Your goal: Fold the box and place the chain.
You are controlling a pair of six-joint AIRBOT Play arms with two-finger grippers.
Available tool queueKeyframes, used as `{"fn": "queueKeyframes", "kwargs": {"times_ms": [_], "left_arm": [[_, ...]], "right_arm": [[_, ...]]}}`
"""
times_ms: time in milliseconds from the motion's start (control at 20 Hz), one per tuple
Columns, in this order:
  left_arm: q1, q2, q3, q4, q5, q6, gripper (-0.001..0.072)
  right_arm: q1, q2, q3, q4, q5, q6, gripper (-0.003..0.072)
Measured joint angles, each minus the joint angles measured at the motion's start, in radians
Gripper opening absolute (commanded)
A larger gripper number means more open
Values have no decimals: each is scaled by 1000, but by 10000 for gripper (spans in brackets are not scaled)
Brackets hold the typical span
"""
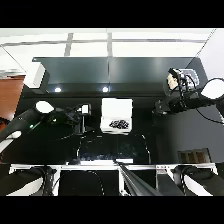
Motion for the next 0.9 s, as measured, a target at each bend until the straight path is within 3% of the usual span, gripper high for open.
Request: {"fn": "queueKeyframes", "kwargs": {"times_ms": [350, 900], "left_arm": [[-37, -152, 126, 18, -36, 34, 720], [-76, -179, 145, 50, -48, -17, 720]], "right_arm": [[0, 0, -1, 5, -13, 3, 351], [0, 0, -1, 6, -18, 2, 352]]}}
